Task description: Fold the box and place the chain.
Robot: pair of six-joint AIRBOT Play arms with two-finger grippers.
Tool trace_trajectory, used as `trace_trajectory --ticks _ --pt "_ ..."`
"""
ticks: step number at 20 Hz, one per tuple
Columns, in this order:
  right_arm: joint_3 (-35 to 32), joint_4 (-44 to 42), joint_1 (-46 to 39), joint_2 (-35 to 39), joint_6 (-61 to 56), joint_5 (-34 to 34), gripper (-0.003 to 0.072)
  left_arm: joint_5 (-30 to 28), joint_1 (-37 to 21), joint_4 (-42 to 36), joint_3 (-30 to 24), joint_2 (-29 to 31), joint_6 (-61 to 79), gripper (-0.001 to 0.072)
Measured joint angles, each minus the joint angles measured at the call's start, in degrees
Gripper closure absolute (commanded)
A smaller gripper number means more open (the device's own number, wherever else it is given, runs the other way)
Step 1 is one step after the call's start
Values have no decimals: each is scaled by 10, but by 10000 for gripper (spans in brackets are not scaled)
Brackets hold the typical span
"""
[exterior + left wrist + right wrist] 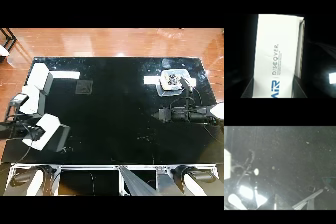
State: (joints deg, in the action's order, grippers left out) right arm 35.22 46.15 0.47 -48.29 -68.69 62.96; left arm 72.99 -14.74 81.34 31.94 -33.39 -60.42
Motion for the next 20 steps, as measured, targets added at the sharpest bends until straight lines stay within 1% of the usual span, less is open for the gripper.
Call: trace_trajectory --ticks 4,7,12,15,20 --pt "0 0 0 0 10 0 667 -52 -67 55 -2 -7 -4 330" --pt "0 2 0 0 13 2 667 -83 -116 71 1 -28 -4 330" --pt "0 6 0 0 14 4 667 -120 -189 74 4 -70 -5 330" --pt "0 6 0 0 14 4 667 -148 -212 65 9 -96 -5 329" --pt "0 6 0 0 12 4 667 -181 -223 42 15 -140 1 325"
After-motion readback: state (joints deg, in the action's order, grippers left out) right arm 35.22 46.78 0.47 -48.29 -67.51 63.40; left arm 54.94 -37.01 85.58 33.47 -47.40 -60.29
